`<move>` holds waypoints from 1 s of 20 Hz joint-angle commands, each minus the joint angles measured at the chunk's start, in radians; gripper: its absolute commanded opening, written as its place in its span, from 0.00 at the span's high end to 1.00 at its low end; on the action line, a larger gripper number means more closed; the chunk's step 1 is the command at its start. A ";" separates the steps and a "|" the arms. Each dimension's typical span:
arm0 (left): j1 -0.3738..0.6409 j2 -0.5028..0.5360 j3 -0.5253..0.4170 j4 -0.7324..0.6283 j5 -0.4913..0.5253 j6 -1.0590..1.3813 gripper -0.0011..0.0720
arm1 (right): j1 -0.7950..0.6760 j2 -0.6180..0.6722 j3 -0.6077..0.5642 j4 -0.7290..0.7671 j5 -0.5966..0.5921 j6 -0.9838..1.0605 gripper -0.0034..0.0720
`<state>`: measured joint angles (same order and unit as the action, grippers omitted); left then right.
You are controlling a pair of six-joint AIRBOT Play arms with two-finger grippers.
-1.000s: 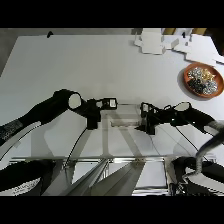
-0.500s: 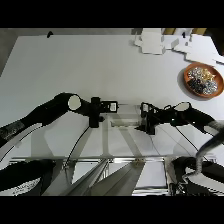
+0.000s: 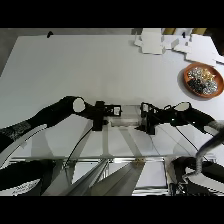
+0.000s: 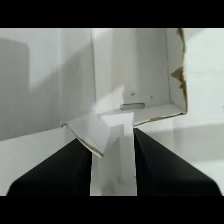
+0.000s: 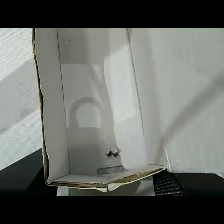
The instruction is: Fold the box and place the chain.
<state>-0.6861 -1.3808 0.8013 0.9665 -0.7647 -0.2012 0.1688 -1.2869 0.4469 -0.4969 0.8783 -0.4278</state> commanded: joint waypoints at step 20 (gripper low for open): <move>-0.051 -0.045 0.000 -0.151 0.070 0.003 0.62 | 0.000 0.001 0.000 0.000 0.000 0.000 0.41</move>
<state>-0.7353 -1.4242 0.8005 0.8219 -0.6979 -0.1978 0.1688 -1.2869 0.4469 -0.4976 0.8791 -0.4286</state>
